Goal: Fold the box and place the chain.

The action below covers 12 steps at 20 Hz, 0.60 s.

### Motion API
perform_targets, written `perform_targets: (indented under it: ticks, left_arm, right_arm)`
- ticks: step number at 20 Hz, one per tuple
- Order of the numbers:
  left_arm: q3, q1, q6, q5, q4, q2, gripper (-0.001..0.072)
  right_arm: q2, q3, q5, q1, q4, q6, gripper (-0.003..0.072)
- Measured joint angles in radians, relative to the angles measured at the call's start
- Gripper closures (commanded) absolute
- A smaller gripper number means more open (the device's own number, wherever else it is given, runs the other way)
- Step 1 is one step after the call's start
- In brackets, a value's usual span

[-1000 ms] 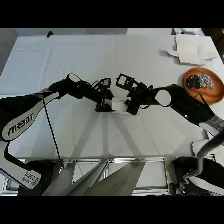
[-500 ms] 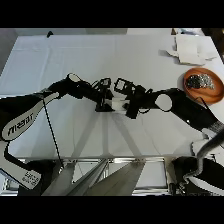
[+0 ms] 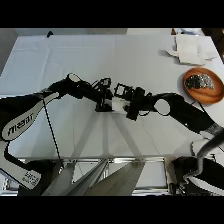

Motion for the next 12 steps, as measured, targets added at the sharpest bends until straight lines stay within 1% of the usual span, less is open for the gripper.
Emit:
perform_targets:
  ticks: [4, 9, 10, 11, 12]
  left_arm:
    - [0.000, 0.000, 0.000, 0.000, 0.000, 0.000, 0.0569]
    - [0.000, 0.000, 0.000, 0.000, 0.000, 0.000, 0.0569]
    - [0.000, 0.000, 0.000, 0.000, 0.000, 0.000, 0.0569]
    - [0.000, 0.000, 0.000, 0.000, 0.000, 0.000, 0.0569]
    - [0.000, 0.000, 0.001, 0.000, 0.000, 0.000, 0.0569]
  right_arm:
    - [-0.008, -0.002, -0.048, 0.000, -0.008, -0.007, 0.0326]
    - [-0.010, -0.003, -0.066, 0.000, -0.026, -0.010, 0.0327]
    - [-0.012, -0.003, -0.066, 0.000, -0.026, -0.010, 0.0341]
    - [-0.014, -0.003, -0.063, 0.000, -0.027, -0.010, 0.0385]
    - [-0.016, -0.003, -0.058, 0.000, -0.027, -0.010, 0.0399]
